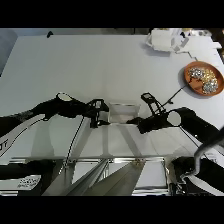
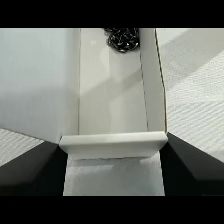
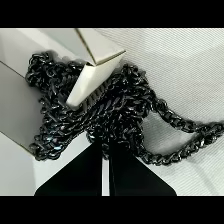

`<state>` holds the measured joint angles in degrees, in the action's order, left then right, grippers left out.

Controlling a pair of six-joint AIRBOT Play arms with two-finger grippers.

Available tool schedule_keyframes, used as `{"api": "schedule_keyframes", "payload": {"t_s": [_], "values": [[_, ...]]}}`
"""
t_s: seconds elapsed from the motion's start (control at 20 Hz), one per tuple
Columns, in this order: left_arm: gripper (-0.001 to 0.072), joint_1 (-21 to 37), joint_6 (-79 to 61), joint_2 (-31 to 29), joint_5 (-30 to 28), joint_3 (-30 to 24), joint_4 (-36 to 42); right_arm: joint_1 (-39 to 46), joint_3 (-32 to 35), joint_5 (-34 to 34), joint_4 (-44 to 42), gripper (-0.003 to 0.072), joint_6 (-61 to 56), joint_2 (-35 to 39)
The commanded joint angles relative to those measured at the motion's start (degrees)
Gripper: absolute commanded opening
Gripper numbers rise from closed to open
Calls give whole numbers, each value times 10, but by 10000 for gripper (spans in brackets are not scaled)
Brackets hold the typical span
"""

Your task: Fold the box and place the chain.

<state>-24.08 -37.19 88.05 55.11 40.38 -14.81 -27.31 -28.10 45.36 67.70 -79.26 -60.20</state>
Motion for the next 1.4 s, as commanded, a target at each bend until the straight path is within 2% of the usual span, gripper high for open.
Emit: {"api": "schedule_keyframes", "payload": {"t_s": [0.0,0.15,0.3,0.45,0.6,0.85,1.15,1.35], "values": [[18,0,0,0,0,0,0,-1,-1,34,9,19,0,24],[18,0,0,0,0,0,0,-1,-11,96,48,19,-4,77],[18,0,0,0,0,0,0,-1,-49,188,59,19,-3,122],[18,0,0,0,0,0,0,-1,-124,284,54,19,-3,131],[18,0,0,0,0,0,0,-1,-205,316,41,19,-3,131],[18,0,0,0,0,0,0,-1,-288,284,-23,19,3,131],[18,0,0,0,0,0,0,-1,-292,162,-110,19,61,127],[18,0,0,0,0,0,0,-1,-292,112,-112,19,65,113]]}}
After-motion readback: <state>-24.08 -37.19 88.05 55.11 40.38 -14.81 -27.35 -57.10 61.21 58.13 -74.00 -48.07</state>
